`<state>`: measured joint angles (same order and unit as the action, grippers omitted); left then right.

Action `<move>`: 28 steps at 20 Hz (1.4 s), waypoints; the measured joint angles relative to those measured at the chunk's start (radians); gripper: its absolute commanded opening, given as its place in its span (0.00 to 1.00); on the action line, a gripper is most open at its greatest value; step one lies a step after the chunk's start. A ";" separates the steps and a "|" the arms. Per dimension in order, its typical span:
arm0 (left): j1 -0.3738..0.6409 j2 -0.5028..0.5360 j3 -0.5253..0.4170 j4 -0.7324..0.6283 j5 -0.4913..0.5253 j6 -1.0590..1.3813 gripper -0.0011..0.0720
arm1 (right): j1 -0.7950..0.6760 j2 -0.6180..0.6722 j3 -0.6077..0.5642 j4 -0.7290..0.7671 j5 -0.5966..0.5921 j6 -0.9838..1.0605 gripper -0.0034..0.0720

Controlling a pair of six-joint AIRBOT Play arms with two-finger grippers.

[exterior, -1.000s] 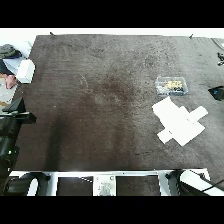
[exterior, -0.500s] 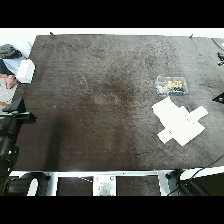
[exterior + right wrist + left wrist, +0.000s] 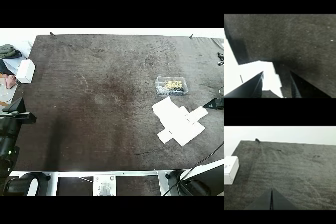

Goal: Fold the box and place the chain.

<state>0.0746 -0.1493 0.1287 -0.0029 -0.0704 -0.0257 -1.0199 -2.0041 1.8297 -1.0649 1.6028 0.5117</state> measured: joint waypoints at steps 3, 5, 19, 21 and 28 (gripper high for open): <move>0.000 0.000 0.000 0.000 0.000 0.000 0.03 | 0.004 -0.014 0.004 -0.005 0.019 0.000 0.57; 0.000 0.000 0.000 0.000 0.000 0.000 0.03 | 0.011 -0.021 0.005 -0.006 0.038 0.000 0.57; 0.000 0.000 0.000 0.000 0.000 0.000 0.03 | 0.044 -0.046 -0.050 -0.070 0.163 0.000 0.54; 0.000 0.000 0.000 0.000 0.000 0.000 0.03 | 0.045 -0.046 -0.071 -0.070 0.172 -0.008 0.54; 0.000 0.000 0.000 0.000 0.000 0.000 0.03 | 0.048 -0.046 -0.093 -0.038 0.203 -0.040 0.05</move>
